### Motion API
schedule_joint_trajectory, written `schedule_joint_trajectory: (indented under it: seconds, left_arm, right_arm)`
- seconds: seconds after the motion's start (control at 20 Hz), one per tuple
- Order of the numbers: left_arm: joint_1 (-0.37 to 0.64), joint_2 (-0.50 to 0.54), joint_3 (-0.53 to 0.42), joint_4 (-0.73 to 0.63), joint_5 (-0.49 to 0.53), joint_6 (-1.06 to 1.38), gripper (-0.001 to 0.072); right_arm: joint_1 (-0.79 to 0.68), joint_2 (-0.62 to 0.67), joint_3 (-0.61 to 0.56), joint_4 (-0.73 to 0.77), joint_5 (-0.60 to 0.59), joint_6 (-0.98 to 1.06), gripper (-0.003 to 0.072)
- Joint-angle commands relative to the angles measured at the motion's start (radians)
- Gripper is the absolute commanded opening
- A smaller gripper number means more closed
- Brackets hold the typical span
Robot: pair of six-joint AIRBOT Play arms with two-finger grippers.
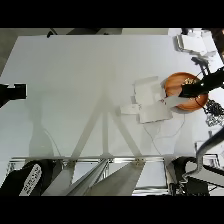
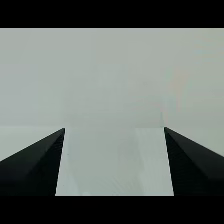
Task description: Fold the box and place the chain.
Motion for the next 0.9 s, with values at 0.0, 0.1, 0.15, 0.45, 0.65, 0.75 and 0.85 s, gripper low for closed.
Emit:
schedule_joint_trajectory:
  seconds: [0.0, 0.1, 0.15, 0.45, 0.65, 0.75, 0.85]
  left_arm:
    - [0.001, 0.001, 0.0, 0.0, 0.0, 0.0, 0.0698]
    - [0.001, 0.001, 0.0, 0.0, 0.0, 0.0, 0.0698]
    - [0.001, 0.001, 0.0, 0.0, 0.0, 0.0, 0.0698]
    - [0.001, 0.0, 0.0, 0.0, 0.0, 0.0, 0.0698]
    - [0.001, 0.001, 0.0, 0.0, 0.0, 0.0, 0.0698]
    - [0.001, 0.001, 0.0, -0.001, 0.0, -0.001, 0.0698]
    - [0.001, 0.001, 0.0, -0.013, 0.0, -0.001, 0.0698]
  right_arm:
    - [0.001, 0.079, -0.064, 0.226, -0.043, -0.172, 0.0008]
    - [0.007, 0.152, -0.18, 0.361, -0.11, -0.264, 0.0007]
    - [0.024, 0.19, -0.241, 0.403, -0.145, -0.308, 0.0007]
    - [0.266, 0.355, -0.531, 0.579, -0.482, -0.46, 0.0008]
    - [0.509, 0.364, -0.697, 0.785, -0.789, -0.537, 0.0008]
    - [0.663, 0.364, -0.724, 0.866, -0.972, -0.572, 0.0007]
    - [0.803, 0.363, -0.731, 0.873, -1.217, -0.521, 0.0007]
